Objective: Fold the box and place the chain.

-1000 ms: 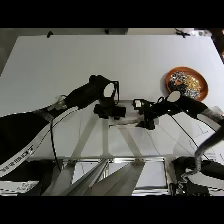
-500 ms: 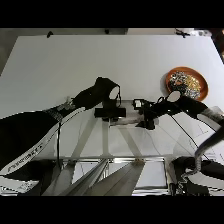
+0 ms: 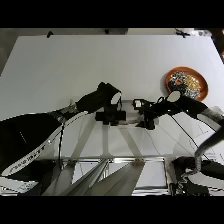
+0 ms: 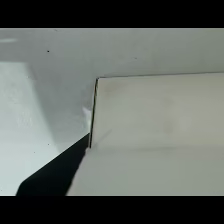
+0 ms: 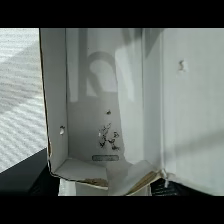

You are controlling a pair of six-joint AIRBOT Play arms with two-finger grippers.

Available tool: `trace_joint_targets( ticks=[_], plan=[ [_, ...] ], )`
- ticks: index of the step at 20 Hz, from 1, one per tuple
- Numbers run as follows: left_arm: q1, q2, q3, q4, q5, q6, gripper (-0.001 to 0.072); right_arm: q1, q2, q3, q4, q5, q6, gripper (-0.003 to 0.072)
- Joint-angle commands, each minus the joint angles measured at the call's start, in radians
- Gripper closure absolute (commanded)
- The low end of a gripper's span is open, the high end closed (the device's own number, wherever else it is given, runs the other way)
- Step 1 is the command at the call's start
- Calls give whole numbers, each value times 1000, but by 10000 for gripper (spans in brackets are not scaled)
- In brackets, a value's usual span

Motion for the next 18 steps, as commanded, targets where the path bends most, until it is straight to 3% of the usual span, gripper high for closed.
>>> trace_joint_targets(
  ticks=[1, 2, 8, 9, 10, 11, 14, 15, 17, 18],
  plan=[
    [-3, 0, -16, 0, 47, -3, 547, 0, 0, 0, 0, 0, 0, 353],
    [-3, 0, -16, 0, 53, -11, 716, 0, 0, 0, 0, 0, 0, 353],
    [-3, 0, -16, 3, 53, -27, 694, 0, 0, 0, 0, 0, 0, 353],
    [-5, 0, -16, 3, 53, -24, 621, 0, 0, 0, 0, 0, 0, 353],
    [-8, 0, -16, 4, 53, -21, 456, 0, 0, 0, 0, 0, 0, 353],
    [-9, 0, -16, 4, 54, -21, 338, 0, 0, 0, 0, 0, 0, 353],
    [-9, 0, -16, 4, 53, -21, 324, 0, 0, 0, 0, 0, 0, 353],
    [-10, 0, -16, 4, 53, -21, 398, 0, 0, 0, 0, 0, 0, 353],
    [-12, 0, -16, 8, 60, -21, 691, 0, 0, 0, 0, 0, 0, 353],
    [-15, 0, -16, 9, 64, -21, 704, 0, 0, 0, 0, 0, 0, 353]
  ],
)
